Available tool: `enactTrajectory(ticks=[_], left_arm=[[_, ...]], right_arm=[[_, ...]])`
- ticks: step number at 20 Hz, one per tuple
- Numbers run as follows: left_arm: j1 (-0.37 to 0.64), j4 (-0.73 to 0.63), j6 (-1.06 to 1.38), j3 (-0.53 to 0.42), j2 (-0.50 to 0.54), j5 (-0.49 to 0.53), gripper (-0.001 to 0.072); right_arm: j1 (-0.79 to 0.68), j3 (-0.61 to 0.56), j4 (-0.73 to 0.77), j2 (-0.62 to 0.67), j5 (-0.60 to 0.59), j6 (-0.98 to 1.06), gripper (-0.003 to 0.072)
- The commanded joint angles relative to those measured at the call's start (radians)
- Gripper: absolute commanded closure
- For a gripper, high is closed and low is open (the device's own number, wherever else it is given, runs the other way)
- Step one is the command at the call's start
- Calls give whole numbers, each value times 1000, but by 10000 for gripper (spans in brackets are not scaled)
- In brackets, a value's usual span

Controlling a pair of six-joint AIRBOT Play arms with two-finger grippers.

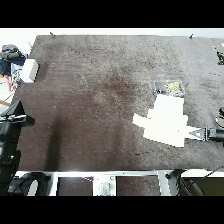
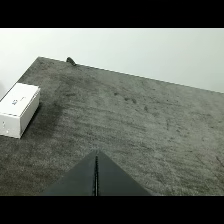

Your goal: Fold the box and place the chain.

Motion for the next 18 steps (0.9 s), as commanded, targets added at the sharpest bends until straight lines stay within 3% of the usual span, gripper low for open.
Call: enactTrajectory(ticks=[1, 3, 6, 9, 11, 13, 16, 17, 18], left_arm=[[0, 0, 0, 1, -1, 0, 697], [0, 0, 0, 1, -1, -1, 698], [0, 0, 0, 1, -1, 0, 698], [0, 0, 0, 1, -1, 2, 697], [0, 0, 0, 1, -1, -1, 698], [0, 0, 0, 1, -1, 0, 698], [0, -1, -8, 3, -1, -6, 696], [0, 5, 3, 4, -1, -48, 455], [0, 18, 5, 10, -2, -109, 39]], right_arm=[[132, -132, 184, 95, 11, -29, 675], [284, -205, 299, 151, -38, -9, 675], [578, -217, 463, 171, -156, 114, 675], [876, -185, 584, 170, -431, 174, 675], [1027, -126, 589, 160, -623, 233, 676], [1096, -61, 576, 108, -710, 283, 675], [1125, 2, 564, 33, -715, 294, 676], [1123, 1, 563, 31, -748, 293, 676], [1124, 1, 564, 31, -785, 282, 676]])
